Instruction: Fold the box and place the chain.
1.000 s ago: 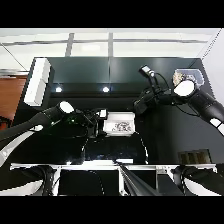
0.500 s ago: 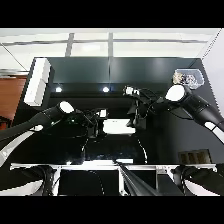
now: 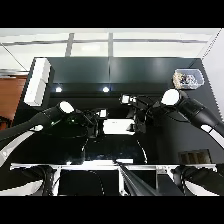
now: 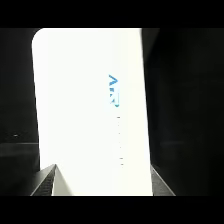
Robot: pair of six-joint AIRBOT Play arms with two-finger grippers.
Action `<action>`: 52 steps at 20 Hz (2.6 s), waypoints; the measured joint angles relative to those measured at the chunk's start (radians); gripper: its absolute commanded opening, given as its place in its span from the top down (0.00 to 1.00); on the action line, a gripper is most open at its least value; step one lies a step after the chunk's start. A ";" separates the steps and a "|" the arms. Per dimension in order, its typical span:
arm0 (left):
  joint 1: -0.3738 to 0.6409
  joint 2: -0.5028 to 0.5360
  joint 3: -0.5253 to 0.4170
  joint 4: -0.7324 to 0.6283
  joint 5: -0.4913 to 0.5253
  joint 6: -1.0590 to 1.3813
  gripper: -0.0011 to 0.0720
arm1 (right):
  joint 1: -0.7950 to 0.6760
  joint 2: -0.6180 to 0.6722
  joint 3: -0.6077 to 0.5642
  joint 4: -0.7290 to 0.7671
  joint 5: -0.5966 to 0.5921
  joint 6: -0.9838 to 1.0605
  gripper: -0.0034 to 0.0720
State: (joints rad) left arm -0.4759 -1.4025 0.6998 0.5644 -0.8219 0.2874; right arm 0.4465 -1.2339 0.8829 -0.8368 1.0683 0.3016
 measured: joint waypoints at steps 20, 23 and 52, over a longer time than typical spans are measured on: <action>-0.002 0.000 0.000 0.000 -0.001 0.000 0.46 | 0.004 0.000 -0.004 -0.013 0.027 0.018 0.60; -0.002 0.000 0.000 0.000 -0.001 0.000 0.46 | 0.004 -0.002 -0.007 -0.014 0.029 0.020 0.60; -0.003 0.000 0.000 0.000 0.002 0.000 0.46 | -0.126 -0.023 -0.225 0.391 -0.052 0.661 0.94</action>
State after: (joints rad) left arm -0.4789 -1.4025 0.6998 0.5644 -0.8204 0.2878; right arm 0.3206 -1.2568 0.6582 -0.4454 1.0164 0.9627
